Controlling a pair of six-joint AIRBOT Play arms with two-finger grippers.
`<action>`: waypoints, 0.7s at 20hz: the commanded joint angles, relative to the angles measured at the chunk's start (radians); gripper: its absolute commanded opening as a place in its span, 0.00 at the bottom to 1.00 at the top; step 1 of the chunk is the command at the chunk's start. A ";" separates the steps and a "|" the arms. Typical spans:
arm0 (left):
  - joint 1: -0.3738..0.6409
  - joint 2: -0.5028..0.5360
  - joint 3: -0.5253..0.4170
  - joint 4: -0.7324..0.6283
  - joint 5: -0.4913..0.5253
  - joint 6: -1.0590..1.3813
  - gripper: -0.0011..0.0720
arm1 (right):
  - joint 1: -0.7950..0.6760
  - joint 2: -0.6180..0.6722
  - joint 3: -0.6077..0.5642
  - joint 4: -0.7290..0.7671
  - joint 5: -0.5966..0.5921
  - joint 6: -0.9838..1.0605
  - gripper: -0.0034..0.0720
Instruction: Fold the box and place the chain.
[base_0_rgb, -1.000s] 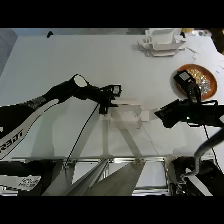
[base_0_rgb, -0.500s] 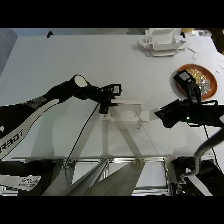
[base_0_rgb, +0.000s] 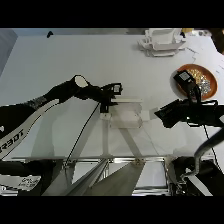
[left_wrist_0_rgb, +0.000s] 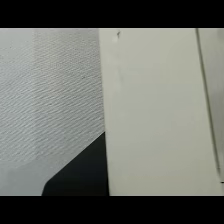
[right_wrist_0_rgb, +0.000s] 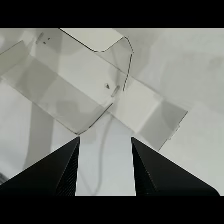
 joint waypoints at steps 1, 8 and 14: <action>0.000 0.000 0.000 -0.006 0.002 -0.004 0.02 | 0.001 0.001 0.000 0.000 0.000 0.000 0.51; 0.000 0.000 0.000 -0.029 0.003 -0.003 0.02 | 0.001 0.001 0.000 0.000 0.000 0.000 0.51; -0.002 -0.002 0.000 -0.027 0.002 -0.003 0.02 | 0.001 0.001 0.000 0.000 0.000 0.000 0.51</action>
